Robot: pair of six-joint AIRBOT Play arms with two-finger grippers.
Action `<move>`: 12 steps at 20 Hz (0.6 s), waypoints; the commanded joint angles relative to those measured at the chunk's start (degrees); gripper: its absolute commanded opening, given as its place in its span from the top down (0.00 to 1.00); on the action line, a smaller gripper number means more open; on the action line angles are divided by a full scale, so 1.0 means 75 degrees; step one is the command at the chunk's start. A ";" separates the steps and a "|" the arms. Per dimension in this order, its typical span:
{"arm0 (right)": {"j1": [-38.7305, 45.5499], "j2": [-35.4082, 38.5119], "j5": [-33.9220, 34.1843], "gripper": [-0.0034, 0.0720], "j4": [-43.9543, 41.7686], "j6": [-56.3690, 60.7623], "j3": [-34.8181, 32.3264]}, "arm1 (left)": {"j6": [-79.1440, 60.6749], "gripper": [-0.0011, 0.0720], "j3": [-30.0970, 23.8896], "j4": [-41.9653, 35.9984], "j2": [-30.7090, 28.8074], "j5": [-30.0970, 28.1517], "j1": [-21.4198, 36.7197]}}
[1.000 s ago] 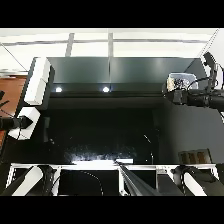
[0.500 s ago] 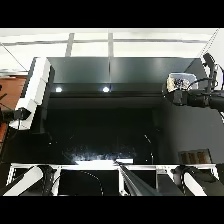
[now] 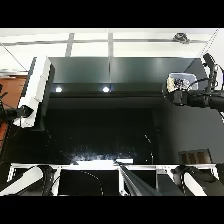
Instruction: Fold the box and place the chain.
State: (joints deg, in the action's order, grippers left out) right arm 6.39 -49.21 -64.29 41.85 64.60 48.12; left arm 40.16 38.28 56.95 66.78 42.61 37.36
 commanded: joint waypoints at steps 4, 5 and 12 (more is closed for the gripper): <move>0.0000 0.0003 -0.0003 0.94 0.0003 0.0050 0.0009 | -0.0431 0.35 0.0006 0.0143 0.0032 -0.0187 -0.0423; -0.0012 0.0003 -0.0003 0.94 0.0003 0.0052 0.0009 | -0.0423 0.20 0.0006 0.0262 0.0032 -0.0309 -0.0513; -0.0015 0.0003 -0.0189 0.94 0.0029 0.0119 0.0009 | 0.0221 0.01 0.0420 0.0303 -0.0571 0.0128 -0.0562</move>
